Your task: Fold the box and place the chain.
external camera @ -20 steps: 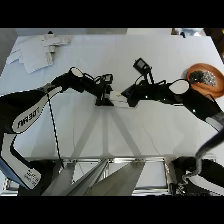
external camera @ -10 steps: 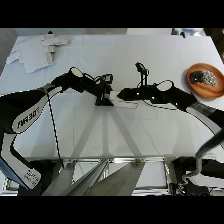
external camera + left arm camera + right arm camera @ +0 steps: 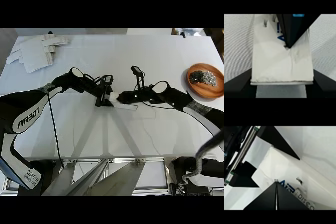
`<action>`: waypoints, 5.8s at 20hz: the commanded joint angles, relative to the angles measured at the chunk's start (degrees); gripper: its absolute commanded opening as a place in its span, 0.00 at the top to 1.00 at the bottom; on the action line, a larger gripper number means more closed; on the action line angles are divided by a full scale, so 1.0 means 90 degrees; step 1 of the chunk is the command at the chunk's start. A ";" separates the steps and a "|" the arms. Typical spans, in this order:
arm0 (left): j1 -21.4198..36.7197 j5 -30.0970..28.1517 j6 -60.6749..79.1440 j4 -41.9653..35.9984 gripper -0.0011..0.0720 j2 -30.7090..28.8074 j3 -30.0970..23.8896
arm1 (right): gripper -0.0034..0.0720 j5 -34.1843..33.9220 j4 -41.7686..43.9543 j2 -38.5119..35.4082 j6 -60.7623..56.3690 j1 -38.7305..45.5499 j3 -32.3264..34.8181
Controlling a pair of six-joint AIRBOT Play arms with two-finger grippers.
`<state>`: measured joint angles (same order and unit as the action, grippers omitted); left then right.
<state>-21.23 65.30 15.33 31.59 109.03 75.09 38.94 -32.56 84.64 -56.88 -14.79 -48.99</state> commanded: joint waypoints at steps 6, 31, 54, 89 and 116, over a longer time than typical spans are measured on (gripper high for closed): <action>0.0007 -0.0041 -0.0019 -0.0027 0.45 0.0000 0.0005 | 0.94 -0.0291 -0.0146 -0.0571 0.0068 -0.0007 0.0000; 0.0007 -0.0041 -0.0022 -0.0024 0.45 0.0000 0.0005 | 0.94 0.0437 -0.1059 -0.1282 0.0420 0.1134 0.1139; 0.0007 -0.0041 -0.0022 -0.0024 0.45 0.0000 0.0005 | 0.94 -0.0032 -0.6263 -0.3475 -0.2548 0.1137 0.0036; 0.1076 -0.3764 -0.4490 0.0325 0.97 -0.3973 0.0005 | 0.94 0.0075 -0.6499 -0.3478 -0.2557 0.1134 0.0036; 0.2662 -0.4019 -0.8760 0.3427 0.97 -0.0471 -0.0029 | 0.94 0.0070 -0.6499 -0.3478 -0.2557 0.1134 0.0036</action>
<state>4.34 30.65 -60.97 62.28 101.49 74.87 39.55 -91.05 53.39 -79.88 -4.58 -48.60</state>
